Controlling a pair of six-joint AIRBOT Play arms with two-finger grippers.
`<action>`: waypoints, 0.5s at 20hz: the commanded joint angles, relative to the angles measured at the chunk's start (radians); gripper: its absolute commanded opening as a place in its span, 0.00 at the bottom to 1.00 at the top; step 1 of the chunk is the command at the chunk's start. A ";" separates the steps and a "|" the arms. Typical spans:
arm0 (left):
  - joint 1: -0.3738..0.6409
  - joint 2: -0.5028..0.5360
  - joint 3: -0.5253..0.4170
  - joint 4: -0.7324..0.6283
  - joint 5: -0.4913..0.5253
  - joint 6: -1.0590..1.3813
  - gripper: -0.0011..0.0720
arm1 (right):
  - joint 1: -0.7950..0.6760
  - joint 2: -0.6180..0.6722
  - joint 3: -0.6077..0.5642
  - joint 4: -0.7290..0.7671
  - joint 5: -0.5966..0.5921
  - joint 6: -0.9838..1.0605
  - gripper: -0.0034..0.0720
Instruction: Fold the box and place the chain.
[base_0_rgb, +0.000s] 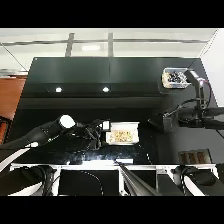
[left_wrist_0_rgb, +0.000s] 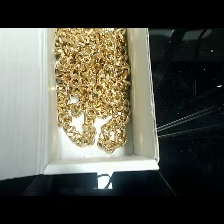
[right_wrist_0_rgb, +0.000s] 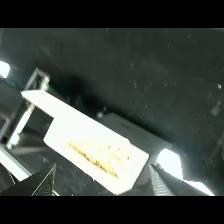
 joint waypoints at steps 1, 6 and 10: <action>0.000 -0.001 0.000 0.003 0.021 0.001 0.60 | 0.052 -0.051 -0.001 -0.084 -0.041 0.024 1.00; -0.001 -0.001 0.000 0.003 0.021 0.001 0.59 | 0.065 -0.237 -0.001 0.048 -0.213 -0.272 0.99; -0.001 -0.001 0.000 0.003 0.021 0.001 0.59 | 0.076 -0.383 -0.001 0.092 -0.055 -0.619 0.99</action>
